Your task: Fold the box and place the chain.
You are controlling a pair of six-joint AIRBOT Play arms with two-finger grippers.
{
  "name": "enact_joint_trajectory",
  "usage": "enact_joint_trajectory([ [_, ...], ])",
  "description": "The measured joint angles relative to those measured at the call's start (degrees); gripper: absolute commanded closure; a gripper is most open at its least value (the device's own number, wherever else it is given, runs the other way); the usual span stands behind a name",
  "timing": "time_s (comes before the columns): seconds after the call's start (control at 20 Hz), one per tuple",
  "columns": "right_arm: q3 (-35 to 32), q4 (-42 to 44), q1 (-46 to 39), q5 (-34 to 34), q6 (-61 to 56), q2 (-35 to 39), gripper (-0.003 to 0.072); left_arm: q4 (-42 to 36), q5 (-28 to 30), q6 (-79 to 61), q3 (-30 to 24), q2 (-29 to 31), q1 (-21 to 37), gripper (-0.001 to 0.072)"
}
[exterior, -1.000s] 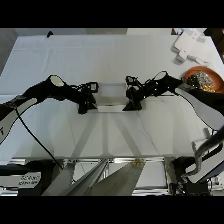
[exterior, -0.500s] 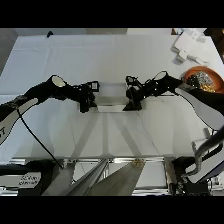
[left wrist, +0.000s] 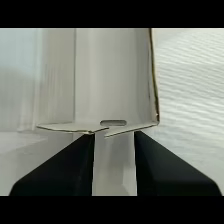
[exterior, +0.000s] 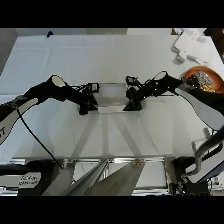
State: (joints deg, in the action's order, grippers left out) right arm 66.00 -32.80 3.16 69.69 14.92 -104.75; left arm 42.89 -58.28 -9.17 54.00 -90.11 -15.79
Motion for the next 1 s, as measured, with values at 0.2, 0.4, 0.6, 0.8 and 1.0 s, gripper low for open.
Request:
enact_joint_trajectory([
  [0.2, 0.00, 0.09, 0.00, -0.13, -0.07, 0.00, 0.0285, 0.00, -0.50, 0.00, -0.02, 0.00, 0.00, 0.0555],
  [0.4, 0.00, 0.15, -0.02, -0.35, -0.15, 0.00, 0.0285, -0.37, 1.01, -0.02, -0.02, 0.00, 0.00, 0.0568],
  [0.6, 0.02, 0.15, -0.04, -0.39, -0.20, 0.00, 0.0285, -3.10, 2.08, -1.68, -0.02, 0.00, 0.00, 0.0568],
  [0.8, 0.04, 0.13, -0.07, -0.26, -0.09, 0.00, 0.0285, -6.14, 2.62, -4.76, -0.02, 0.00, 0.00, 0.0568],
  [1.0, 0.00, -0.09, -0.02, 0.13, 0.00, 0.00, 0.0285, -7.08, 3.02, -5.70, -0.02, 0.00, 0.00, 0.0438],
])
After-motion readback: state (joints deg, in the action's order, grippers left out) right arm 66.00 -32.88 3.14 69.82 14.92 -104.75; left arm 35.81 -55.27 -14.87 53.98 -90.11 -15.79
